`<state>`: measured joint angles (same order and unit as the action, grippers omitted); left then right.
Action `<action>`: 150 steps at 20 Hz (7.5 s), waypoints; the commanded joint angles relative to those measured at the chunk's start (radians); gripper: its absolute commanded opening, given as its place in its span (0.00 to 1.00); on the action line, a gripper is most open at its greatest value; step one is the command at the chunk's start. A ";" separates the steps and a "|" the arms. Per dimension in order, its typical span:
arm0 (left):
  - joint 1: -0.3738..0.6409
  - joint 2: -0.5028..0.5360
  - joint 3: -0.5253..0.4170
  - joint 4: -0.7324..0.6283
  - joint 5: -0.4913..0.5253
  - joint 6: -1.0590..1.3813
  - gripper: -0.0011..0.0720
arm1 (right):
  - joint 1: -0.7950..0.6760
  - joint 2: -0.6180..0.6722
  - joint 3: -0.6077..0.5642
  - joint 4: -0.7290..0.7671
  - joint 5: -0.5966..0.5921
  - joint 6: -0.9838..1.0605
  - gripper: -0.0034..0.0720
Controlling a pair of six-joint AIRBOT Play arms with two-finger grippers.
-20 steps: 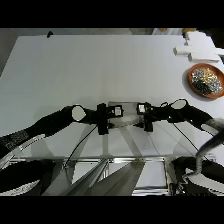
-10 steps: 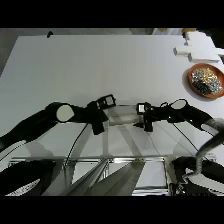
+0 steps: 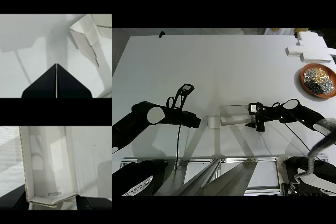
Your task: Fold the box and place the chain.
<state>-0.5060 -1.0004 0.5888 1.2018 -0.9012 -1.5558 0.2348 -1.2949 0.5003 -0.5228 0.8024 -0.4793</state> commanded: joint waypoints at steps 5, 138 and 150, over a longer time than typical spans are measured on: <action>-0.023 -0.203 -0.038 -0.332 0.164 -0.071 0.03 | 0.000 0.000 0.000 0.000 0.000 0.000 0.59; -0.090 -0.101 0.114 -0.233 0.008 1.273 0.96 | 0.000 0.000 0.000 0.000 0.001 0.000 0.59; -0.086 -0.367 0.068 -0.604 0.221 1.694 0.96 | 0.000 0.000 0.000 0.000 0.001 0.000 0.59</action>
<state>-0.5976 -1.3399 0.6609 0.6506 -0.7212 0.0849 0.2348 -1.2953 0.5003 -0.5228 0.8036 -0.4793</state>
